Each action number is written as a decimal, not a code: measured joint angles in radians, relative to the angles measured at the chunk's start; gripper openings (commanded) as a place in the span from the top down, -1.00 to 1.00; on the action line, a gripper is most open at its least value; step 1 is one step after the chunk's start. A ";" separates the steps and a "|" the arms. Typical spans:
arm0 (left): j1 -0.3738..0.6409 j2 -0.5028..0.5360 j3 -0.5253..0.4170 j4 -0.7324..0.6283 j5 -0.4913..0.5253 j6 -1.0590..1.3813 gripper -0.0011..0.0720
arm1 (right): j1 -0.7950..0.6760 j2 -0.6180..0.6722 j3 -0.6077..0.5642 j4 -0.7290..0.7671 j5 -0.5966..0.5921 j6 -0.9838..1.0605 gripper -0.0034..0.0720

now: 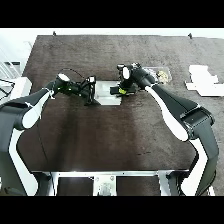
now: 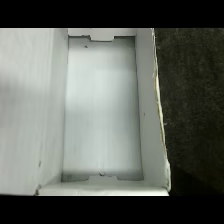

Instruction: Fold the box and place the chain.

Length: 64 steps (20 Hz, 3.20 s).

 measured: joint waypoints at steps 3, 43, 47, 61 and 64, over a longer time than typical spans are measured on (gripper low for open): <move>0.000 0.000 0.000 0.000 -0.001 0.000 -0.29 | 0.002 -0.001 0.002 -0.003 0.006 0.005 0.54; 0.000 0.000 0.000 0.000 0.004 0.000 -0.30 | 0.013 0.044 0.135 -0.035 0.159 -0.052 -0.45; 0.000 0.000 0.000 0.000 0.004 0.000 -0.29 | 0.016 0.075 0.127 -0.026 0.160 -0.068 -0.45; 0.001 0.000 0.000 0.000 0.004 -0.001 -0.30 | -0.055 0.278 0.084 -0.132 0.028 -0.303 -0.68; 0.000 0.000 0.000 0.001 0.004 -0.001 -0.30 | -0.153 0.292 0.061 -0.149 -0.001 -0.364 -0.68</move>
